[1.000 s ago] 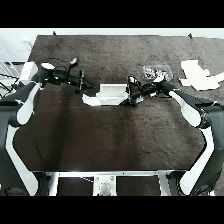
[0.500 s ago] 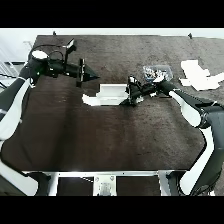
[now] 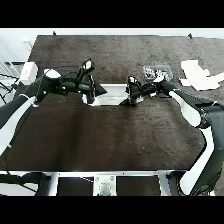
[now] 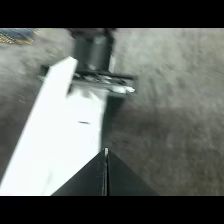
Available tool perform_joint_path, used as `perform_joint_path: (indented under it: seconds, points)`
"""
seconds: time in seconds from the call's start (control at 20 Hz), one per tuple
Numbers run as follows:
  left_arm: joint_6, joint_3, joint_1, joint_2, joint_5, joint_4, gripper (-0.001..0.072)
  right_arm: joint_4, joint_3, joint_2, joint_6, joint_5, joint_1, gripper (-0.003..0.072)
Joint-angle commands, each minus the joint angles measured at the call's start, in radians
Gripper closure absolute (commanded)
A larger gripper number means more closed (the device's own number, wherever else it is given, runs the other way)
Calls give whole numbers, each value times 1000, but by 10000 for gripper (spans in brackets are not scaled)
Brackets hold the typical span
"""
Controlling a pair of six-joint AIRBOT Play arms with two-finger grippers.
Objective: Fold the box and place the chain.
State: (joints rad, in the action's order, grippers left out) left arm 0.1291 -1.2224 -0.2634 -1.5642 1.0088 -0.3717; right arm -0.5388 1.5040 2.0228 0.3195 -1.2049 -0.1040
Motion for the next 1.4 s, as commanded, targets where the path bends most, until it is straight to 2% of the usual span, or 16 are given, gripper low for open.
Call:
perform_joint_path:
  seconds: [0.0, 0.15, 0.55, 0.7, 1.35]
  points:
    - [10, 32, -29, -42, -45, -13, 694, 0, 0, 0, 0, 0, 0, 98]
    - [11, -2, -41, -109, -134, 1, 694, 0, 0, 0, 0, 0, 0, 97]
    - [-20, -263, -38, -275, -219, 3, 694, 1, 0, 0, 0, 0, 0, 97]
    - [-25, -275, -38, -291, -266, -4, 694, 2, 0, 0, 0, 0, 0, 97]
    - [-76, -272, -39, -341, -257, -34, 693, 4, 0, 0, 0, 0, 0, 97]
